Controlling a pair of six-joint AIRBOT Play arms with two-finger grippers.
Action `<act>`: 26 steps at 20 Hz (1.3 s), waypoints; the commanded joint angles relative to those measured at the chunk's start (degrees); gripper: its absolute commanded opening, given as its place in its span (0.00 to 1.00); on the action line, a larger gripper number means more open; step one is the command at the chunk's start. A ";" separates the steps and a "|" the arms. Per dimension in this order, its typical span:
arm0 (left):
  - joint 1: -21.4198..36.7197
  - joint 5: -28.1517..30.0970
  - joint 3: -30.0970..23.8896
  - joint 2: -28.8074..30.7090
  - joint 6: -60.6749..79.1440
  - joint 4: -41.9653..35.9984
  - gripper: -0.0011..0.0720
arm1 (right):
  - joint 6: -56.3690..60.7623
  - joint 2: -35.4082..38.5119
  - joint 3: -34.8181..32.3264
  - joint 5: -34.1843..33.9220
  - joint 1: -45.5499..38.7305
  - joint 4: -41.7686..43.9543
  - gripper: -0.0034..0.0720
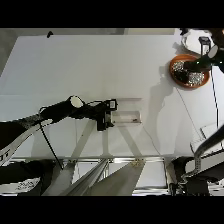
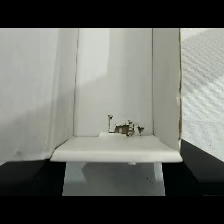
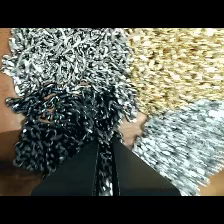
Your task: Fold the box and place the chain.
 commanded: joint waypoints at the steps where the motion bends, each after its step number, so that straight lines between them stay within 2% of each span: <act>1: -0.02 0.00 -0.02 0.04 0.00 0.00 0.47 | -0.66 4.83 0.07 1.38 0.00 0.04 0.07; 3: -0.04 0.00 -0.02 0.04 0.00 0.00 0.47 | -1.42 7.26 0.04 3.76 0.00 0.28 0.07; 6: -0.04 0.00 -0.02 0.04 0.00 0.00 0.47 | -4.26 11.02 0.04 10.84 0.00 3.23 0.07; 10: -0.02 0.00 -0.02 0.04 0.00 0.00 0.47 | -9.68 18.43 0.04 21.05 0.00 14.56 0.07; 14: -0.04 0.02 -0.02 0.04 0.00 0.00 0.47 | -12.15 28.83 0.04 25.05 0.33 24.50 0.07; 20: -0.02 -0.02 -0.02 0.04 0.00 0.00 0.47 | -12.07 42.36 0.04 32.50 6.29 24.61 0.07; 26: -0.02 0.00 -0.02 0.04 0.00 0.00 0.47 | -9.88 46.60 -0.02 40.41 18.45 27.74 0.07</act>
